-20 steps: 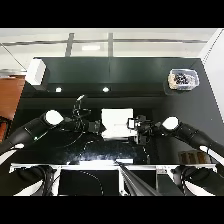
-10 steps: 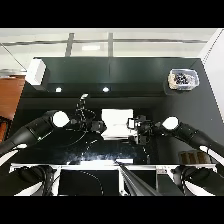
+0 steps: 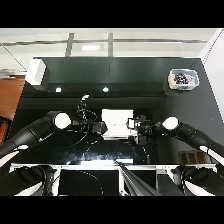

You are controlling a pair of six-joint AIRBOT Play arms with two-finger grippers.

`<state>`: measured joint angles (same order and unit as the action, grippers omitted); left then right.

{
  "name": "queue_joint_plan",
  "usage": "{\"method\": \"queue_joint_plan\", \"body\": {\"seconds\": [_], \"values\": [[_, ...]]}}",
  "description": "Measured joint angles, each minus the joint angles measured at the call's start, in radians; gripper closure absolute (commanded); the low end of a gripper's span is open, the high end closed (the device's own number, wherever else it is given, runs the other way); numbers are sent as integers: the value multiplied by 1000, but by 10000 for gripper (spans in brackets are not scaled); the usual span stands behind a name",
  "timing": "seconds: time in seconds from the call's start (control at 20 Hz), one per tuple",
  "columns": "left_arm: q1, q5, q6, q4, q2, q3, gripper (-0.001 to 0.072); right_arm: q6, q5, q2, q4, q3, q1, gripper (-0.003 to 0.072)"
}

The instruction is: Fold the box and place the chain.

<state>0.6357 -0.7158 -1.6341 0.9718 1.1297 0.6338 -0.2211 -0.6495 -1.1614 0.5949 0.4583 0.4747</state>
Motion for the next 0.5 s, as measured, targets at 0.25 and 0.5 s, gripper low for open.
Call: {"method": "queue_joint_plan", "body": {"seconds": [0.25, 0.5], "values": [[57, 7, -176, 113, 1, 1, 42, 0, 1, 0, 0, 0, 0, 242], [113, -6, -312, 226, 53, 60, 114, 0, 3, 0, 0, 0, 0, 242]]}}
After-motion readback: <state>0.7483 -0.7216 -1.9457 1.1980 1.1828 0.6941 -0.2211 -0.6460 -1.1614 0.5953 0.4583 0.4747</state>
